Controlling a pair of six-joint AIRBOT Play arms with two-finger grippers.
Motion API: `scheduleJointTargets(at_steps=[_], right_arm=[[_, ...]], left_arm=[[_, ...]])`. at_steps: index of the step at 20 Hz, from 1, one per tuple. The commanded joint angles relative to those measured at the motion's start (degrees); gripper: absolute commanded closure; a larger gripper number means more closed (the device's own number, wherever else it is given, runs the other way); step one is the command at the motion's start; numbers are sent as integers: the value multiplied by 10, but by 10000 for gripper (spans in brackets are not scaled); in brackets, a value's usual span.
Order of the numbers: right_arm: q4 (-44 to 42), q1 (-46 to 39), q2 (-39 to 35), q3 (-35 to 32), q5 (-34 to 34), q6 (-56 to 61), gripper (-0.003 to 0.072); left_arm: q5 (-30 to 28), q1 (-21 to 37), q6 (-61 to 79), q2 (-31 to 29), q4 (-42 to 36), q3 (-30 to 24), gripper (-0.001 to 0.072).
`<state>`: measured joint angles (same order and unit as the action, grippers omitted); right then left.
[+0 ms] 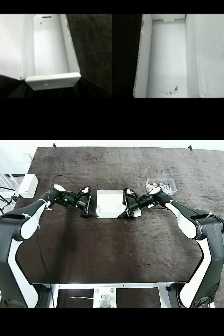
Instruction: Fold the box and place the chain.
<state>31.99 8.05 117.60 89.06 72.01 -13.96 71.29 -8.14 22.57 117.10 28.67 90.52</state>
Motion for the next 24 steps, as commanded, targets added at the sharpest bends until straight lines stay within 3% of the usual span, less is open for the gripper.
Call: scheduleJointTargets(at_steps=[1, 24], right_arm=[[0, 0, 0, 0, 0, 0, 103], [0, 0, 0, 0, 0, 0, 103]], left_arm=[[-15, 0, 5, 7, -7, 0, -8], [-27, -17, 0, 14, 2, 0, 2]])
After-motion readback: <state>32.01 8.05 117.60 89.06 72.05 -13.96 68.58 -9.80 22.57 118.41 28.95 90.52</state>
